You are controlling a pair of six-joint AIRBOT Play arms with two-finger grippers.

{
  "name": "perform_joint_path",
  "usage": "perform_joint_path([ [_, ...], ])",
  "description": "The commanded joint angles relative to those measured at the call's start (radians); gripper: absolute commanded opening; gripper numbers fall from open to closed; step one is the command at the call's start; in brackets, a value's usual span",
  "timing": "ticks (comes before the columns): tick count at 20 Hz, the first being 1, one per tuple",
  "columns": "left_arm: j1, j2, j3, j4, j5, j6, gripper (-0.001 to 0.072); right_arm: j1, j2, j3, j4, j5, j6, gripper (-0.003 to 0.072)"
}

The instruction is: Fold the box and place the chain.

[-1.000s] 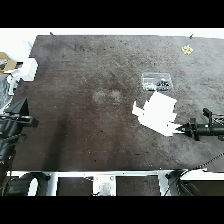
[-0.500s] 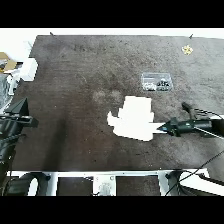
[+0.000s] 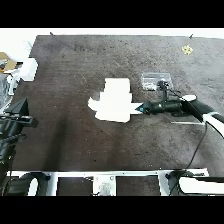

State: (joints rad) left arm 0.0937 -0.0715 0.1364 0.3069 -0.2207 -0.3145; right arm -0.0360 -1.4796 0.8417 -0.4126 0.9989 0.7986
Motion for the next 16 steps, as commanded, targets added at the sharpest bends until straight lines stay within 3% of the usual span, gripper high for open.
perform_joint_path([
  [1,0.000,0.000,0.001,0.000,0.000,0.000,0.0011,0.057,-0.111,0.142,0.017,-0.051,-0.057,0.0000],
  [8,0.000,0.000,0.001,0.000,0.000,0.000,0.0010,0.060,-0.141,0.159,0.018,-0.085,-0.131,0.0000],
  [11,0.000,0.000,0.002,-0.001,-0.057,-0.005,0.0019,0.066,-0.142,0.159,0.017,-0.088,-0.154,0.0001],
  [12,0.000,0.000,0.003,-0.002,-0.082,0.025,0.0315,0.069,-0.142,0.159,0.017,-0.088,-0.167,0.0001],
  [13,0.000,-0.002,0.016,-0.002,-0.116,0.032,0.0406,0.076,-0.142,0.159,0.016,-0.089,-0.179,0.0000],
  [16,0.000,-0.139,0.120,-0.002,-0.254,0.034,0.0406,0.096,-0.142,0.159,0.017,-0.113,-0.201,0.0000],
])
